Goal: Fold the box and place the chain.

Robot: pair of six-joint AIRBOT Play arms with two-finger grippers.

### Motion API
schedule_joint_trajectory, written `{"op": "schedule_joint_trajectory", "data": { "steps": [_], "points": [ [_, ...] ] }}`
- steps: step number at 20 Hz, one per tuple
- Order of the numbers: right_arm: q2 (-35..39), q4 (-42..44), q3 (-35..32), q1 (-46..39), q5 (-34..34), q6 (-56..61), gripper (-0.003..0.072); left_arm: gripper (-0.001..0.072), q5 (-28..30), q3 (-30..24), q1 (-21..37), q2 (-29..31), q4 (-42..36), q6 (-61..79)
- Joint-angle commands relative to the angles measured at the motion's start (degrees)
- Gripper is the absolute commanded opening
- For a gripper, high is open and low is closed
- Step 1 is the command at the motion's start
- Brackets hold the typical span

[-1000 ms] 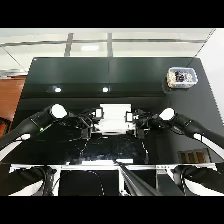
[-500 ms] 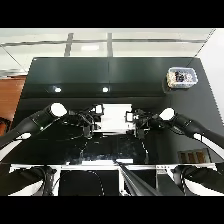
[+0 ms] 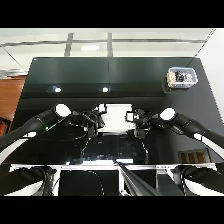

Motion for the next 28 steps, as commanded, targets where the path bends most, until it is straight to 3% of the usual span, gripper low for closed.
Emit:
{"op": "schedule_joint_trajectory", "data": {
  "steps": [1,2,7,11,13,14,16,18,20,22,25,28],
  "points": [
    [-0.02,0.07,0.00,0.04,0.02,0.04,0.0307,0.0381,0.02,0.07,-0.07,1.03,-0.02,-2.25],
    [-0.02,0.07,0.00,0.04,0.02,0.04,0.0307,0.0052,-0.74,0.42,0.15,2.32,2.54,-4.96],
    [-0.02,0.09,0.00,0.04,0.02,0.04,0.0307,0.0024,-9.09,1.95,3.69,13.75,22.73,-25.68],
    [-0.02,0.07,0.00,0.04,0.02,0.04,0.0307,0.0025,-10.91,1.44,14.29,21.05,40.52,-66.07],
    [-0.02,0.07,0.00,0.04,0.02,0.04,0.0307,0.0027,-14.36,0.00,22.21,19.26,37.79,-79.08],
    [-0.02,0.09,0.00,0.04,0.02,0.04,0.0307,0.0027,-16.94,-1.05,26.47,17.20,32.61,-82.88],
    [-0.02,0.09,0.00,0.04,0.02,0.04,0.0307,0.0026,-21.33,-3.39,33.03,11.56,17.49,-77.94],
    [-0.02,0.09,0.00,0.04,0.02,0.04,0.0307,0.0025,-22.05,-5.25,35.50,4.83,5.31,-69.40],
    [-0.02,0.09,0.00,0.04,0.02,0.04,0.0307,0.0024,-22.10,-5.11,33.62,-1.42,-0.02,-65.81],
    [-0.02,0.09,0.00,0.04,0.02,0.04,0.0307,0.0023,-19.80,-4.44,28.70,-4.92,-0.39,-65.40],
    [-0.02,0.09,0.00,0.04,0.02,0.04,0.0307,0.0024,-14.56,-4.09,20.76,-6.14,-5.84,-65.31],
    [-0.02,0.07,0.00,0.04,0.02,0.04,0.0307,0.0028,-18.14,-1.75,18.75,-6.10,-7.50,-61.18]
  ]
}}
